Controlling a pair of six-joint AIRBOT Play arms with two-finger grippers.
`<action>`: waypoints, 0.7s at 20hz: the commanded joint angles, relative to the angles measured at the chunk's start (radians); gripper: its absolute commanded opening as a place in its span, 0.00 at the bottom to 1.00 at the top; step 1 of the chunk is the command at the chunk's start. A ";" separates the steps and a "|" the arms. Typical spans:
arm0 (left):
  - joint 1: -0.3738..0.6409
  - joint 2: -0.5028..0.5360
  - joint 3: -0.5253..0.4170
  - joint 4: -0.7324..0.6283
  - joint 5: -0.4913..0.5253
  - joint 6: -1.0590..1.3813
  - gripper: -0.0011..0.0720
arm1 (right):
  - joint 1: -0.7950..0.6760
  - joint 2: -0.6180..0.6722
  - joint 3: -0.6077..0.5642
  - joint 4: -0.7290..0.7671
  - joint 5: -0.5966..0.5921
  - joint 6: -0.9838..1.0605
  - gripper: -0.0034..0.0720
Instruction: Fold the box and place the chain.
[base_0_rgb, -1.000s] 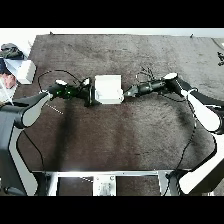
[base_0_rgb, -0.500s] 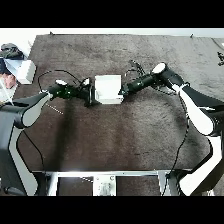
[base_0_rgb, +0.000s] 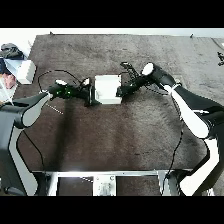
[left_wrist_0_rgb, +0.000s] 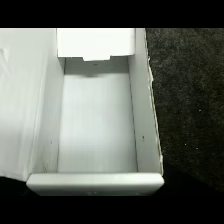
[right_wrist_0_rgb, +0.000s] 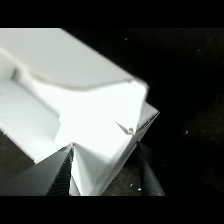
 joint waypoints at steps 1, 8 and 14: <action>0.000 0.000 0.000 0.000 0.000 0.001 0.66 | 0.052 -0.001 0.029 -0.181 -0.041 0.121 0.64; 0.000 0.000 0.000 0.000 0.000 0.001 0.66 | 0.115 -0.076 0.190 -0.385 0.084 0.282 0.64; 0.000 0.000 0.000 0.000 0.001 0.001 0.66 | 0.142 -0.135 0.275 -0.468 0.163 0.408 0.64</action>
